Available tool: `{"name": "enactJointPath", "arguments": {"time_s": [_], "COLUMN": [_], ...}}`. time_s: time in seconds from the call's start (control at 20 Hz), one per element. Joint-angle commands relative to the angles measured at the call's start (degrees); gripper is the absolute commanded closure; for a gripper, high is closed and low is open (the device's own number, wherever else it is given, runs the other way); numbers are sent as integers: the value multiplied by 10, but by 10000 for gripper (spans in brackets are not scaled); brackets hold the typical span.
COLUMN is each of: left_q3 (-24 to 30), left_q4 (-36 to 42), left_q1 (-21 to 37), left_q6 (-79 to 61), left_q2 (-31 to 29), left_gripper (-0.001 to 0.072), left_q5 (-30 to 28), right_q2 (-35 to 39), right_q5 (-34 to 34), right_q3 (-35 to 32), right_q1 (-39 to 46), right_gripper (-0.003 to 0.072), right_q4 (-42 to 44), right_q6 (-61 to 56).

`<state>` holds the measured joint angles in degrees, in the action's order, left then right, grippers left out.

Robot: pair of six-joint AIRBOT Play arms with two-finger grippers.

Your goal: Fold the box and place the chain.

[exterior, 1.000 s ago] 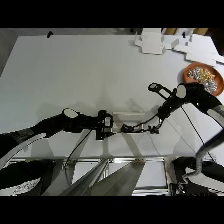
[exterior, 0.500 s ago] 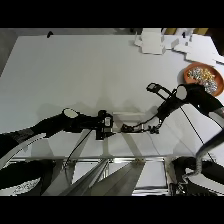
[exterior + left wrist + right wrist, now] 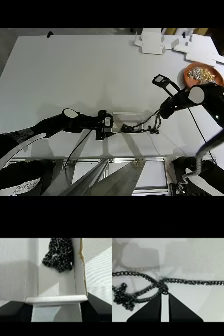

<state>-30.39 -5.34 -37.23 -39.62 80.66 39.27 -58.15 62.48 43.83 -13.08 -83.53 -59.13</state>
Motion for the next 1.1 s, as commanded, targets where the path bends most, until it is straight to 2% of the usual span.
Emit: {"name": "enactJointPath", "arguments": {"time_s": [0.0, 0.45, 1.05], "left_q3": [0, 0, 0], "left_q4": [0, 0, 0], "left_q1": [0, 0, 0], "left_q6": [0, 0, 0], "left_q2": [0, 0, 0], "left_gripper": [698, 698, 698], "left_q5": [0, 0, 0], "right_q2": [44, 58, 58], "right_q5": [12, 40, 42], "right_q3": [1, 1, 1], "right_q1": [-1, -1, -1], "right_gripper": [667, 667, 667], "right_q4": [31, 89, 90], "right_q6": [-10, -10, -10]}}
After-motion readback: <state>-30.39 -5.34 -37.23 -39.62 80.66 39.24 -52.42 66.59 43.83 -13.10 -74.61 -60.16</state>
